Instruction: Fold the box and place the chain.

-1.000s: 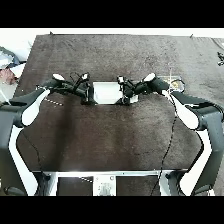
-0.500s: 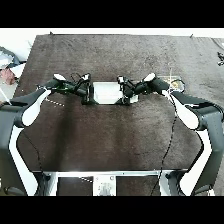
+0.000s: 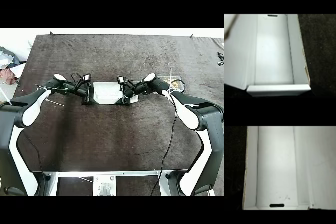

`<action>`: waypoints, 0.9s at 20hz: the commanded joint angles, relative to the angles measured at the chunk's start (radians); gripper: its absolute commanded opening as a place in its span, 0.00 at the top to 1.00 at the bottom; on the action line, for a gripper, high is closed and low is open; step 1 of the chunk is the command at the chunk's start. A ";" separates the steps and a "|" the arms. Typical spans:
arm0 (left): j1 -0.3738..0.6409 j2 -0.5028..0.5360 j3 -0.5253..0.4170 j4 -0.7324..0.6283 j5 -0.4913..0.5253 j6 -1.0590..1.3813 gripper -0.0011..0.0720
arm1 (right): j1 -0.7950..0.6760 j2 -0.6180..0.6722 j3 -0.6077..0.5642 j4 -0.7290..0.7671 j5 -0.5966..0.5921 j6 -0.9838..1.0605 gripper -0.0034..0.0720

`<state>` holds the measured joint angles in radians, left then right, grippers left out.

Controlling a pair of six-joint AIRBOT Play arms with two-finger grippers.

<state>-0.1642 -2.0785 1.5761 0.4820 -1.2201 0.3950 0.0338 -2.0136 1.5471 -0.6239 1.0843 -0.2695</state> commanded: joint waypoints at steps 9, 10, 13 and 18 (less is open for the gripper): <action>-0.022 -0.001 0.000 0.003 0.027 0.000 0.02 | 0.000 0.000 0.000 0.000 0.000 0.000 0.44; -0.022 0.000 0.000 0.003 0.027 -0.001 0.04 | 0.000 0.000 0.000 0.000 0.000 0.000 0.44; -0.022 -0.001 0.000 0.011 -0.005 -0.001 0.35 | 0.000 0.000 0.000 0.000 0.000 0.000 0.44; -0.022 0.000 0.000 0.012 -0.006 -0.001 0.35 | 0.000 0.000 0.001 0.000 0.000 0.000 0.44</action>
<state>-0.1852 -2.0796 1.5761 0.4904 -1.2121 0.3927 0.0338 -2.0136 1.5471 -0.6239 1.0843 -0.2699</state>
